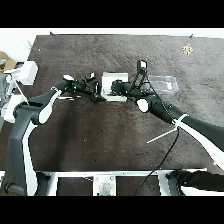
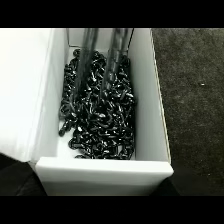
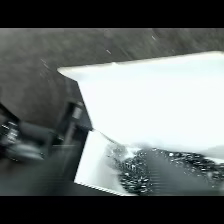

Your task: Fold the box and place the chain.

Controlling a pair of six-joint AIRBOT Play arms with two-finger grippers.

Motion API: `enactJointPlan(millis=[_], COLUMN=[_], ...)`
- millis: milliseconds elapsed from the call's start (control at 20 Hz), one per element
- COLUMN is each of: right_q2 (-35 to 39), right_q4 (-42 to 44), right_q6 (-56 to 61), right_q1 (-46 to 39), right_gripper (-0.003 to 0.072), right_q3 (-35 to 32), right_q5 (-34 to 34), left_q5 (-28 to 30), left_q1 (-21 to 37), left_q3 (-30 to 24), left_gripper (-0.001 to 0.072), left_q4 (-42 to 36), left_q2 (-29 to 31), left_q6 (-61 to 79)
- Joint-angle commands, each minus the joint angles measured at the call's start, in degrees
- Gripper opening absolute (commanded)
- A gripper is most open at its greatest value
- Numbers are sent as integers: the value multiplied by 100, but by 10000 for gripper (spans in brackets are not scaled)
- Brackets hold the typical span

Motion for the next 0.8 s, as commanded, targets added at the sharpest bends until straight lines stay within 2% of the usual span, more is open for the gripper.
enactJointPlan(millis=[0, 50, 100, 150, 200, 250, 350, 400, 450, 500, 600, 650, 750], right_q2=[-37, 125, 361, 612, 796, 885, 876, 826, 713, 511, -96, -444, -1049], right_q4=[-828, -887, -1130, -1246, -1241, -1239, -890, -262, 688, 1746, 3969, 4760, 5431], right_q6=[7, 0, -184, -459, -656, -835, -1700, -2638, -3882, -5204, -7482, -7936, -8087], right_q1=[-105, -118, -133, -177, -304, -492, -953, -1161, -1377, -1609, -2229, -2549, -3012], right_gripper=[615, 616, 519, 183, 177, 236, 235, 204, 204, 204, 204, 205, 206], right_q3=[2, 4, 7, 9, 81, 264, 769, 1025, 1320, 1663, 2326, 2564, 2870], right_q5=[109, 234, 365, 511, 769, 1178, 1751, 1891, 2212, 2802, 4649, 5353, 5751], left_q5=[2, 2, 0, 2, 2, 4, -4, 0, 0, 4, 2, 0, 0], left_q1=[4, 4, 4, 4, 7, 7, 4, 4, 4, 7, 4, 4, 4], left_q3=[2, 2, 2, 2, 2, 2, 2, 2, 2, 2, 2, 2, 2], left_gripper=[352, 352, 352, 352, 352, 352, 352, 352, 352, 352, 352, 351, 352], left_q4=[2, 2, 2, 2, 0, 2, 0, 0, 0, 0, 0, 0, 0], left_q2=[0, 0, 0, 0, 0, 0, 0, 0, 0, 0, 0, 0, 0], left_q6=[0, 0, 0, 0, 0, 0, 0, 0, 0, 0, 0, 0, 0])
